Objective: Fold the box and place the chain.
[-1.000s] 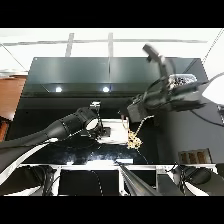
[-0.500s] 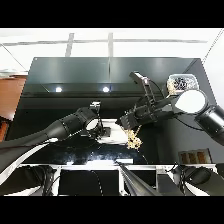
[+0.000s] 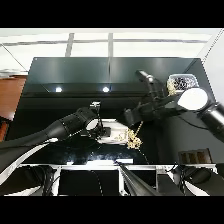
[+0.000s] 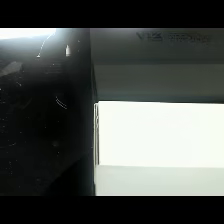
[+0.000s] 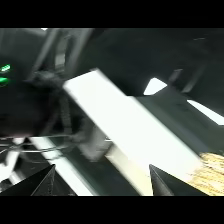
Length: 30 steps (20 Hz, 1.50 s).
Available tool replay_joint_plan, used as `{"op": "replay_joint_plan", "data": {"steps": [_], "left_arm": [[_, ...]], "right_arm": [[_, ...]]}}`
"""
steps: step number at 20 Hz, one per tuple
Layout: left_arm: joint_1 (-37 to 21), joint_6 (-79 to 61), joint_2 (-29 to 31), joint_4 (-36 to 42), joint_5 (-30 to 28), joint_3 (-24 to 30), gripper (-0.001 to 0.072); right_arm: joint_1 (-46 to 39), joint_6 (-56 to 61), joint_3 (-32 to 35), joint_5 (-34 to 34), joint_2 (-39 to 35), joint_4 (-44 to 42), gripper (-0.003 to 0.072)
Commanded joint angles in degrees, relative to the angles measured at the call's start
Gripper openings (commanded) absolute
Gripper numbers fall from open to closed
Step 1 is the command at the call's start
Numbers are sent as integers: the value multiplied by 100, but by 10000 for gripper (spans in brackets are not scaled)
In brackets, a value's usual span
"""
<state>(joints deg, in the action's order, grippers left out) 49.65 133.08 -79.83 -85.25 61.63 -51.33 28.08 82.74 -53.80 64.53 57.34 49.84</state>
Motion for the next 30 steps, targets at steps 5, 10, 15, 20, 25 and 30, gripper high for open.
{"op": "replay_joint_plan", "data": {"steps": [5, 10, 15, 20, 25, 30], "left_arm": [[-2, 0, 0, -2, 11, -2, 33], [-2, 0, 0, -22, 0, -2, 33], [-2, 0, 0, -17, 17, -2, 33], [-2, 0, 0, -20, 20, -2, 33], [-2, 0, 0, -20, 46, -2, 33], [-2, 0, 0, -24, 35, -2, 33]], "right_arm": [[-2262, -1696, 551, 573, -754, 1637, 646], [-1755, -3982, 2068, -181, -730, 673, 650], [-570, -6102, 2656, -1576, -723, 721, 703], [-380, -6607, 2673, -1915, -299, 715, 701], [-299, -7584, 2673, -1915, -28, -90, 701], [-50, -7877, 2675, -1917, 232, -170, 694]]}}
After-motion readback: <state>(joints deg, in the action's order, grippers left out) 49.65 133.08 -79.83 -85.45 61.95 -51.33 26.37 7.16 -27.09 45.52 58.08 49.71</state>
